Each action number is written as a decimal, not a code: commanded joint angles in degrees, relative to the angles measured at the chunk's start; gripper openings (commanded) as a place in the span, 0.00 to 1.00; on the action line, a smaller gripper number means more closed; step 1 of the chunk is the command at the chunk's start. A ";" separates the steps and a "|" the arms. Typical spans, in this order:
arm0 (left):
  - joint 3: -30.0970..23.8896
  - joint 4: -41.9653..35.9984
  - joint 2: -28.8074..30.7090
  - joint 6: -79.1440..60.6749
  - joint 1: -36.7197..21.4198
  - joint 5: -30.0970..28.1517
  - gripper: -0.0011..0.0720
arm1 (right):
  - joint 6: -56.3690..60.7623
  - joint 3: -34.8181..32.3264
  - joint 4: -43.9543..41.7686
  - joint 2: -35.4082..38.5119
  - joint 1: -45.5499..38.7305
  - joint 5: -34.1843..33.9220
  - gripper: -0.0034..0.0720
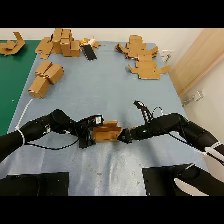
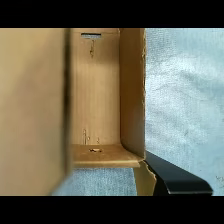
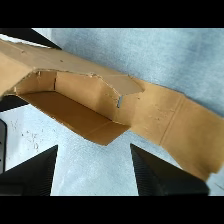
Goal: Fold the box.
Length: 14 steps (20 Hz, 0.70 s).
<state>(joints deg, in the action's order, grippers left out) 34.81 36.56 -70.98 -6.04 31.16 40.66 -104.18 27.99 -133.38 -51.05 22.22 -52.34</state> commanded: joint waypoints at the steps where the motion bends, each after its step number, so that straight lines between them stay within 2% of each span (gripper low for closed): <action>1: 0.00 -1.44 -0.07 0.04 0.33 -0.09 0.97 | 0.02 -0.02 0.00 0.04 0.07 0.00 0.98; 5: 0.00 -1.40 -0.11 0.04 0.63 -0.24 0.97 | 0.02 -0.02 -0.02 0.07 0.04 0.00 0.98; 7: 0.00 -1.40 -0.11 -0.04 0.63 -0.24 0.83 | 0.02 -0.02 -0.04 0.04 0.04 0.00 0.98; 14: 0.00 -1.40 -0.11 -0.09 0.66 -0.24 0.82 | 0.02 -0.02 -0.22 0.04 0.07 0.00 0.98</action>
